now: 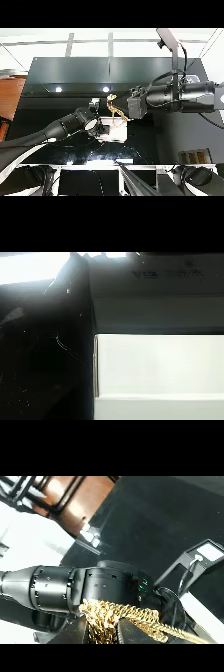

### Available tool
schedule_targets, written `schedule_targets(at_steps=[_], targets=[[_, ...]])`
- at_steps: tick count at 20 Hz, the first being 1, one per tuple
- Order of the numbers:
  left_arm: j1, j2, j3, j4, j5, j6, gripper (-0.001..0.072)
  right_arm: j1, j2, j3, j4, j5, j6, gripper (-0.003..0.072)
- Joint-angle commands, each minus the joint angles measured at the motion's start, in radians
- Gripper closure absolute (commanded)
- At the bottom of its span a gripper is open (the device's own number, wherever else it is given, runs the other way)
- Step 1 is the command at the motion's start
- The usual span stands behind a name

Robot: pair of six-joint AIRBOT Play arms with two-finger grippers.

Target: Fold the box and place the chain.

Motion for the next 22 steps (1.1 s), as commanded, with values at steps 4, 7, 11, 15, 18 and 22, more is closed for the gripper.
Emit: schedule_targets(at_steps=[4,7,11,15,18,22], targets=[[0.001,0.000,0.000,0.000,-0.014,0.003,0.0679,0.002,-0.001,-0.003,-0.196,0.125,0.117,0.0666],[0.001,0.000,0.000,0.000,-0.018,0.002,0.0679,0.002,-0.001,-0.025,-0.206,0.153,0.122,0.0666],[0.001,0.000,0.000,0.000,-0.019,0.002,0.0679,0.004,-0.001,-0.070,-0.189,0.144,0.126,0.0666],[0.001,0.000,0.000,0.000,-0.019,0.003,0.0679,0.005,-0.008,-0.142,-0.071,0.051,0.105,0.0666],[0.001,0.000,0.000,0.000,-0.019,0.002,0.0679,0.014,-0.033,-0.183,-0.064,0.014,0.092,0.0665],[0.001,0.000,0.000,0.002,-0.017,0.002,0.0679,0.014,-0.072,-0.260,-0.146,0.000,0.104,0.0664]])
